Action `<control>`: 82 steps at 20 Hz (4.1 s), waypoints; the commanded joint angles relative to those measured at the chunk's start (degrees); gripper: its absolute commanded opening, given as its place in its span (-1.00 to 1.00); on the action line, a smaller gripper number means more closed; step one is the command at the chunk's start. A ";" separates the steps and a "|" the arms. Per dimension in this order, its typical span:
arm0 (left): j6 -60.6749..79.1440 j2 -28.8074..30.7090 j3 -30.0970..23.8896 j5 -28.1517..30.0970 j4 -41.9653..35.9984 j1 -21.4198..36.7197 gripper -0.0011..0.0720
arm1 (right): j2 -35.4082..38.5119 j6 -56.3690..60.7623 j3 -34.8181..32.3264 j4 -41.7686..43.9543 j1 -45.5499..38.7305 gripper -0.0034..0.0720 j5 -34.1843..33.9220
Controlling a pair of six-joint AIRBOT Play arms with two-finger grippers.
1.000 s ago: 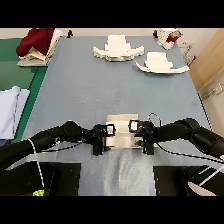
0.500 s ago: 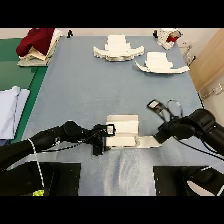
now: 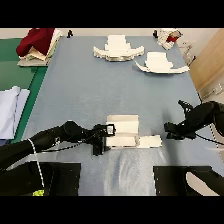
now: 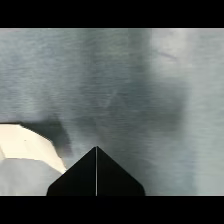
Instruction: Fold the box.
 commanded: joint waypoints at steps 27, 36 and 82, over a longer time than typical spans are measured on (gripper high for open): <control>0.02 0.02 0.00 0.00 0.00 -0.02 0.13 | 4.66 -11.06 -3.37 24.94 13.31 0.29 6.62; 0.02 0.02 0.00 0.00 0.00 -0.02 0.13 | 0.44 -7.17 -2.19 21.18 23.65 0.28 11.74; 0.02 0.02 0.00 0.00 0.00 -0.02 0.13 | -11.96 47.82 17.64 -19.08 53.35 0.39 5.53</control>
